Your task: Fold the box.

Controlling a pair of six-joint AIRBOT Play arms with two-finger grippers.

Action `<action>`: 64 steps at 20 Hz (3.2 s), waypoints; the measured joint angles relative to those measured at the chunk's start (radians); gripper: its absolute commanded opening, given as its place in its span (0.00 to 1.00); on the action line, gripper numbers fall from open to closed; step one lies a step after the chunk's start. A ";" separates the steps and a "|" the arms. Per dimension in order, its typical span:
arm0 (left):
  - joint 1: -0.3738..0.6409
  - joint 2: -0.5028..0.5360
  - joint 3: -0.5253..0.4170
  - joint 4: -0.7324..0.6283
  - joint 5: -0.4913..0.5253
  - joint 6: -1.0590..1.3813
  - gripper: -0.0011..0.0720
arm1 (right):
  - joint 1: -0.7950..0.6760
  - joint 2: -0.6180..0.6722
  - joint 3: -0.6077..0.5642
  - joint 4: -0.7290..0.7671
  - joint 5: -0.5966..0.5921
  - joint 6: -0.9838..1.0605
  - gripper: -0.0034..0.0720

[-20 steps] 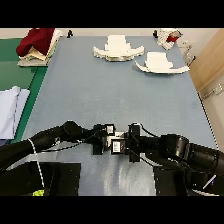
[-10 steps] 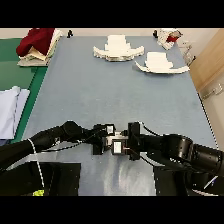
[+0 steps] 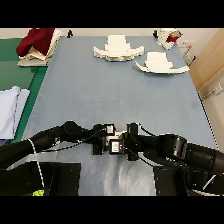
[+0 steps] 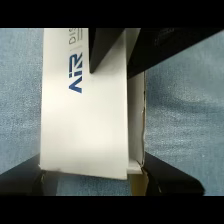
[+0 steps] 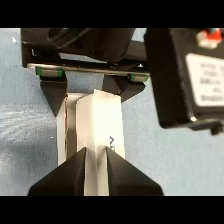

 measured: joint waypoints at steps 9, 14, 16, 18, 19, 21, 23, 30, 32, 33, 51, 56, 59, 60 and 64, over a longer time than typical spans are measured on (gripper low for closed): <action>0.000 0.000 0.000 0.001 -0.001 0.001 0.56 | 0.000 0.001 -0.001 0.065 -0.005 0.000 0.55; 0.000 0.000 0.000 0.001 0.000 0.001 0.56 | 0.001 0.073 -0.002 0.074 -0.006 0.034 0.55; 0.000 0.000 0.000 0.001 0.000 0.001 0.56 | -0.003 0.110 -0.011 0.079 0.001 0.105 0.38; 0.000 0.000 0.000 0.001 0.000 0.001 0.56 | -0.013 0.149 -0.047 0.093 0.050 0.206 0.14; 0.000 0.000 0.000 0.001 0.000 0.001 0.56 | -0.018 0.169 -0.079 0.100 0.092 0.265 0.11; 0.000 0.000 0.000 0.001 0.000 0.001 0.56 | -0.022 0.199 -0.151 0.111 0.209 0.401 0.11; 0.000 0.000 0.000 0.000 0.000 0.001 0.56 | -0.024 0.211 -0.225 0.119 0.319 0.533 0.11; 0.000 0.000 0.000 0.000 0.000 0.001 0.56 | -0.039 0.140 -0.335 0.129 0.514 0.728 0.11; 0.000 0.000 0.000 0.000 0.000 0.000 0.56 | -0.042 0.112 -0.341 0.130 0.532 0.745 0.11; 0.000 0.000 0.000 0.000 0.000 0.000 0.56 | -0.042 0.100 -0.344 0.133 0.537 0.754 0.11; 0.000 0.000 0.000 0.000 0.000 0.000 0.56 | -0.043 0.095 -0.352 0.143 0.523 0.779 0.11; 0.000 0.000 0.000 0.000 0.000 0.000 0.56 | -0.044 0.163 -0.350 0.093 0.512 0.779 0.12; 0.000 0.000 0.000 0.000 0.000 0.000 0.56 | -0.044 0.182 -0.339 0.056 0.508 0.779 0.12; 0.000 0.000 0.000 0.000 0.000 0.000 0.56 | -0.044 0.185 -0.325 0.040 0.487 0.779 0.12; 0.000 0.000 0.000 0.000 0.000 0.000 0.56 | -0.052 0.191 -0.212 -0.042 0.294 0.750 0.05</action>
